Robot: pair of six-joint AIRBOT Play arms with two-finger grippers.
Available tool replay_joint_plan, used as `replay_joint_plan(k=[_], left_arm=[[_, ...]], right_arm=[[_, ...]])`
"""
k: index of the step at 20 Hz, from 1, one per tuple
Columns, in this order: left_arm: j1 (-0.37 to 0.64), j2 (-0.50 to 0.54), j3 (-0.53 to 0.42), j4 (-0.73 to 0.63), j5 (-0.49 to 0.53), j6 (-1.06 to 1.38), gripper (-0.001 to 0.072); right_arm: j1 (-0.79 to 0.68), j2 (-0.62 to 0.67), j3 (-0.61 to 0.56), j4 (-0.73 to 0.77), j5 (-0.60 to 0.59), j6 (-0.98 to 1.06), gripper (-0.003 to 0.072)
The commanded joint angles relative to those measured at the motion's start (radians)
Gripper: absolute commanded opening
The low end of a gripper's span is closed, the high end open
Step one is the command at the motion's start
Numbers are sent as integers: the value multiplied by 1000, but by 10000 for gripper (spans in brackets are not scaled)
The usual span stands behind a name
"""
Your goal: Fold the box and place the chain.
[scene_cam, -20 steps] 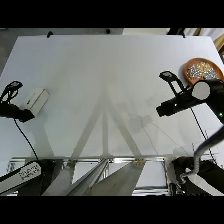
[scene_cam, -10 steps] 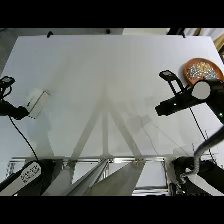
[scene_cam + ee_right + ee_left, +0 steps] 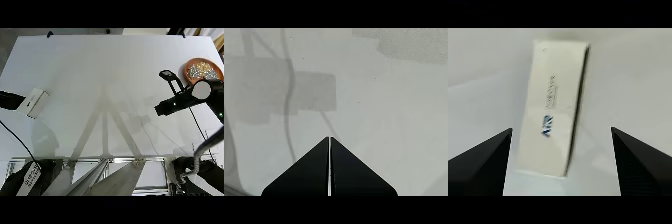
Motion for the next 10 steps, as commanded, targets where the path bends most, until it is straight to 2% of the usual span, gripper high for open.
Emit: replay_joint_plan(k=[1,6,10], left_arm=[[-10,47,0,-85,-105,-60,693],[-97,46,0,-80,-159,-109,693],[-151,46,0,-74,-162,-109,693]], right_arm=[[0,1,0,1,0,0,14],[0,1,0,1,0,0,14],[0,1,0,1,0,0,14]])
